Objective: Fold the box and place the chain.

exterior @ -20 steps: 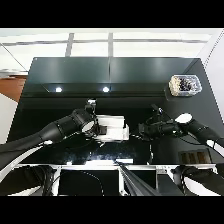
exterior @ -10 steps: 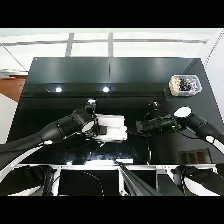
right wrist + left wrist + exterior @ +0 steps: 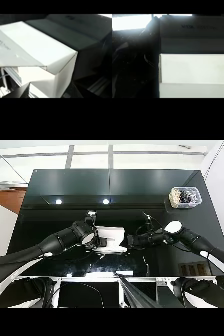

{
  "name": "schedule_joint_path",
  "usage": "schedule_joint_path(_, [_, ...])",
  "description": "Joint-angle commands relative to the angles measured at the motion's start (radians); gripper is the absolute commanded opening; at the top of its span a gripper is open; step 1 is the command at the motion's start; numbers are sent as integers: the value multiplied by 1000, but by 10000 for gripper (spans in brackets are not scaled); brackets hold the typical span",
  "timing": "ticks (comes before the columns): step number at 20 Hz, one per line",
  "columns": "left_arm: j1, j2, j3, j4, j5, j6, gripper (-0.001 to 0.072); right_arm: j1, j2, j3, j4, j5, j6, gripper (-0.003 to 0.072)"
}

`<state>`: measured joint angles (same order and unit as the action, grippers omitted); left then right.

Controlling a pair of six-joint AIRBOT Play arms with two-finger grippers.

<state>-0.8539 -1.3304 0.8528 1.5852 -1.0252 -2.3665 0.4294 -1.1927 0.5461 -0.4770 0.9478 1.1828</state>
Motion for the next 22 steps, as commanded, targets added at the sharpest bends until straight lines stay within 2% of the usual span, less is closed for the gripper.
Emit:
schedule_joint_path(1, [0, 0, 0, 0, 0, 0, 29, 66, 0, 12, -47, -87, 98, 566])
schedule_joint_path(4, [0, 0, 0, 0, 0, 0, 28, 150, 0, 68, -249, -151, 289, 565])
schedule_joint_path(7, [0, 0, 0, 0, 0, 0, 28, 203, 0, 121, -432, -161, 475, 565])
schedule_joint_path(8, [0, 0, 0, 0, 0, 0, 29, 213, 0, 132, -460, -155, 504, 564])
schedule_joint_path(9, [0, 0, 0, 0, 0, 0, 29, 222, 0, 138, -478, -150, 523, 532])
schedule_joint_path(13, [0, 0, 0, 0, 0, 0, 29, 254, 0, 159, -555, -140, 612, 531])
schedule_joint_path(22, [0, 0, 0, 0, 0, 0, 29, 363, -1, 238, -894, -80, 937, 531])
